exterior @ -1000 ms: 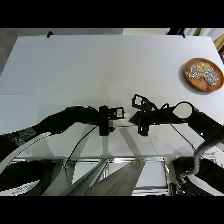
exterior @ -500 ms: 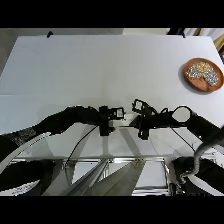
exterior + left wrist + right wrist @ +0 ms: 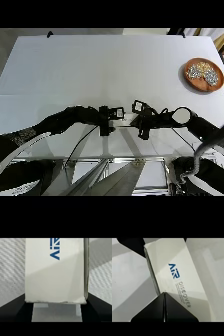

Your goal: Fold the box and place the chain.

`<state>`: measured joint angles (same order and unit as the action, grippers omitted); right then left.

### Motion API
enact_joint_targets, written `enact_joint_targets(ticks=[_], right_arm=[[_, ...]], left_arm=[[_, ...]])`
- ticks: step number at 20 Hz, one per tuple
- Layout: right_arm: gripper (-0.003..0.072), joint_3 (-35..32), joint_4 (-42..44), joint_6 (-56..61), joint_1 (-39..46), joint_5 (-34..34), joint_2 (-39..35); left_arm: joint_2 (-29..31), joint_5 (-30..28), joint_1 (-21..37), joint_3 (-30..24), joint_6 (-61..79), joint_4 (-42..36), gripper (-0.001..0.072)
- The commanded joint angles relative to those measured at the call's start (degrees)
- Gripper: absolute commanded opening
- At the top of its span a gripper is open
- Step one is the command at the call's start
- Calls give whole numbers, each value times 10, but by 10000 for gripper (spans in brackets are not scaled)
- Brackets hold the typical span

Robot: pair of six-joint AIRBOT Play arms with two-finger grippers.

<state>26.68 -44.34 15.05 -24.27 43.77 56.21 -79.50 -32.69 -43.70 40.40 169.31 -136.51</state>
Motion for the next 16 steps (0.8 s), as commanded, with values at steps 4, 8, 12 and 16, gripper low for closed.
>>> enact_joint_targets(ticks=[4, 8, 12, 16], right_arm=[[10, 68, -118, 186, 0, -7, -84], [7, 146, -417, 495, 4, 143, -91], [7, 156, -458, 556, 111, 392, -76], [8, 156, -439, 554, 255, 465, -59]], left_arm=[[1, 0, 0, 0, 2, 1, 211], [1, -1, 0, 0, 2, 1, 211], [1, -1, 0, 0, 2, 1, 211], [1, -1, 0, 0, 2, 1, 211]])
